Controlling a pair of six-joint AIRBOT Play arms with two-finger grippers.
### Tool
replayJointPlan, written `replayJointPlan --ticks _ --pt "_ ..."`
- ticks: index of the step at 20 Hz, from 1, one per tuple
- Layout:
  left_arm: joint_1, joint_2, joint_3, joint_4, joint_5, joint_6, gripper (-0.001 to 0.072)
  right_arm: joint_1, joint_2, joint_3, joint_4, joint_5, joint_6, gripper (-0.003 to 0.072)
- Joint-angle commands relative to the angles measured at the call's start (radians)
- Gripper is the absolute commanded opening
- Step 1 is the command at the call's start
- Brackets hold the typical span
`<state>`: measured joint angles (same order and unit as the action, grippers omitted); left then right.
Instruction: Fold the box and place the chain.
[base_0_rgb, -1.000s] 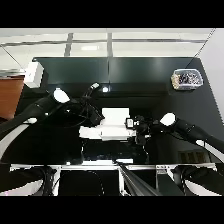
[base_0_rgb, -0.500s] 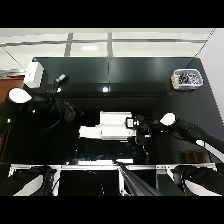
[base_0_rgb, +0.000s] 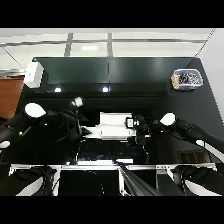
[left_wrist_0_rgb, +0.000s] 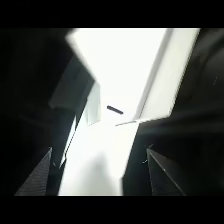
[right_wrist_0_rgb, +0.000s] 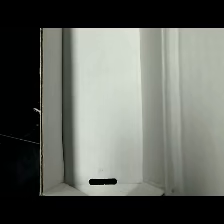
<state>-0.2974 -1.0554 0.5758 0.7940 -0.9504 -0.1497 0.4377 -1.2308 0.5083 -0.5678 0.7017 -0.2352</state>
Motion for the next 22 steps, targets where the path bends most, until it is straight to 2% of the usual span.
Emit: replayJointPlan --ticks 1,3,6,7,8,9,11,12,14,15,16,17,22 --pt "-0.142 -0.018 0.012 0.190 0.177 0.136 0.0718 0.001 0.000 0.000 -0.002 0.002 0.000 0.0470" --pt "-0.149 -0.051 0.032 0.155 0.100 0.134 0.0716 0.001 0.000 0.000 -0.002 0.002 0.000 0.0470" --pt "-0.142 -0.088 0.034 0.074 0.097 0.135 0.0716 0.001 0.000 0.000 -0.002 0.002 0.000 0.0469" --pt "-0.143 -0.099 0.034 0.048 0.098 0.146 0.0716 0.001 0.000 0.000 -0.002 0.002 0.000 0.0405" --pt "-0.148 -0.104 0.034 0.037 0.107 0.150 0.0716 0.001 0.000 0.000 -0.002 0.002 0.000 0.0285" --pt "-0.153 -0.105 0.034 0.036 0.121 0.150 0.0715 0.001 0.000 0.000 -0.002 0.002 0.000 0.0222" --pt "-0.158 -0.105 0.034 0.027 0.124 0.149 0.0667 0.001 0.000 0.000 -0.002 0.002 0.000 0.0223" --pt "-0.158 -0.105 0.034 0.014 0.111 0.150 0.0578 0.001 0.000 0.000 -0.002 0.002 0.000 0.0223" --pt "-0.158 -0.105 0.034 -0.010 0.092 0.150 0.0484 0.001 0.000 0.000 -0.002 0.002 0.000 0.0223" --pt "-0.158 -0.105 0.034 -0.021 0.085 0.150 0.0462 0.001 0.000 0.000 -0.002 0.002 0.000 0.0223" --pt "-0.158 -0.105 0.034 -0.022 0.083 0.150 0.0384 0.001 0.000 0.000 -0.002 0.002 0.000 0.0223" --pt "-0.158 -0.105 0.034 -0.023 0.081 0.150 0.0339 0.001 0.000 0.000 -0.002 0.002 0.000 0.0223" --pt "-0.162 -0.115 0.034 -0.101 0.082 0.150 0.0333 0.001 0.000 0.000 -0.002 0.002 0.000 0.0223"
